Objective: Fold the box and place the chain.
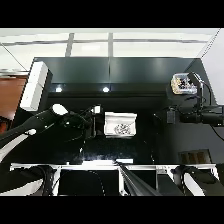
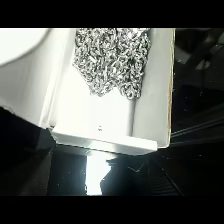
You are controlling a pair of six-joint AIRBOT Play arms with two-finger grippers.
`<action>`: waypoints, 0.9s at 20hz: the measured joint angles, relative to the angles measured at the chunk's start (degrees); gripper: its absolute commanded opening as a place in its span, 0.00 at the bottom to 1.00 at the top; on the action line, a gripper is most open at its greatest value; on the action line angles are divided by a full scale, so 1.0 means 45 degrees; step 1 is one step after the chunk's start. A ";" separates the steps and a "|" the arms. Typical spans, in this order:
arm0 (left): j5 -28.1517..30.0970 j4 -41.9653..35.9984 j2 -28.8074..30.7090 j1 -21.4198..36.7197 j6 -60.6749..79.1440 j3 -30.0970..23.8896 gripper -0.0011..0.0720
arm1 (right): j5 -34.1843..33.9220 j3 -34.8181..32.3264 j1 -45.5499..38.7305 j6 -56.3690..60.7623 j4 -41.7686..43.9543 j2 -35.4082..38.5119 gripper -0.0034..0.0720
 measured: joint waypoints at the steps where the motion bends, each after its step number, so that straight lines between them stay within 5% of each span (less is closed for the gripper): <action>1: 0.0087 0.0015 -0.0024 0.0000 -0.0005 0.0029 0.98 | 0.0000 0.0000 0.0000 0.0000 0.0000 0.0000 0.38; 18: -0.0019 0.0039 -0.0073 -0.0219 0.0874 0.0175 0.98 | -0.0039 0.0000 0.0000 0.0000 0.0005 0.0005 0.38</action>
